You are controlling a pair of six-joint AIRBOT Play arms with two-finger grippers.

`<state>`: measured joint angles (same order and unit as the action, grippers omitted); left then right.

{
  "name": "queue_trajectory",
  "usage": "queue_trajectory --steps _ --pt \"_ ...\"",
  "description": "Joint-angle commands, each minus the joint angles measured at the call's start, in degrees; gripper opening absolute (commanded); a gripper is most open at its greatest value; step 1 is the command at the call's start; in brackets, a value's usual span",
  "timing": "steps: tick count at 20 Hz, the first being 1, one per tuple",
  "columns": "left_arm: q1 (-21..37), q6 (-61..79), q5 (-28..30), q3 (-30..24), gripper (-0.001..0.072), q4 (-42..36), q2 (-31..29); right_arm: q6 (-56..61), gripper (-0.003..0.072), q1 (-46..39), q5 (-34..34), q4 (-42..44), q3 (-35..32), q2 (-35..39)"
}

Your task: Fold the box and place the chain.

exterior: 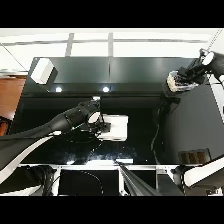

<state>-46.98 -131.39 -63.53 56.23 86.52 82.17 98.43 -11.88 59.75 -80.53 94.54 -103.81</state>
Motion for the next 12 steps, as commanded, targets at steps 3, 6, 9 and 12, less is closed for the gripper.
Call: queue_trajectory --steps 3,6,9,12 --pt "0.04 0.02 -0.02 0.00 0.0030 0.00 0.00 -9.11 0.0039 -0.85 5.11 3.45 2.99 9.46" --pt "0.04 0.02 0.00 0.00 0.0030 -0.02 0.00 -12.48 0.0039 -0.92 6.36 4.04 2.99 16.70" --pt "0.04 0.02 0.00 0.00 0.0030 -0.02 0.00 -13.51 0.0039 -0.92 7.04 4.26 2.99 24.39" --pt "0.04 0.02 0.00 0.00 0.0030 -0.02 0.00 -15.17 0.0038 -0.96 7.93 8.44 2.99 32.04"
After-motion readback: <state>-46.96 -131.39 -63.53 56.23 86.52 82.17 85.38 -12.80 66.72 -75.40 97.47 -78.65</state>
